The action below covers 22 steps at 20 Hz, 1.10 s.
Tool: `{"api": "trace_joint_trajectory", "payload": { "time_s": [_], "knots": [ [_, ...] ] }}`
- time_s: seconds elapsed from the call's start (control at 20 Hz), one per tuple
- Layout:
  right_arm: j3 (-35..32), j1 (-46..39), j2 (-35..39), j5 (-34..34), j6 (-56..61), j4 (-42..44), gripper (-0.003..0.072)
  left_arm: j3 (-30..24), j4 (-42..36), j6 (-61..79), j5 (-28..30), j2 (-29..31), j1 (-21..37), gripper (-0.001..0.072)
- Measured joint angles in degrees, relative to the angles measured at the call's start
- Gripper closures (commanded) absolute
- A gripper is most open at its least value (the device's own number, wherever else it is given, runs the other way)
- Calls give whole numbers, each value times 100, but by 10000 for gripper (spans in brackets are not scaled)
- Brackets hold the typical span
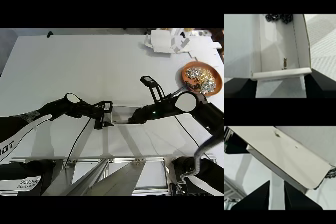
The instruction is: Fold the box and place the chain.
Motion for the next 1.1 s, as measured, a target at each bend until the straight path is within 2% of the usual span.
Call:
{"api": "trace_joint_trajectory", "payload": {
  "time_s": [0.2, 0.5, 0.65, 0.8, 0.95, 1.1],
  "knots": [
    [334, 2, 188, 175, 70, -352, 489, 0, 2, -2, 0, 0, 2, 539],
    [809, -76, 350, 627, 662, -2649, 521, 0, 0, -2, 2, 0, 0, 539],
    [866, -601, 310, 612, 778, -3333, 506, 0, 0, -2, 0, 0, 0, 539],
    [887, -1467, 76, 544, 791, -3294, 499, 0, 0, -2, 2, 0, 0, 539],
    [894, -2127, -334, 431, 496, -2774, 334, 0, 2, -2, 2, 0, 0, 539],
    [896, -2409, -804, 238, 295, -2474, 330, 0, 2, -2, 2, 0, 0, 539]
  ]
}}
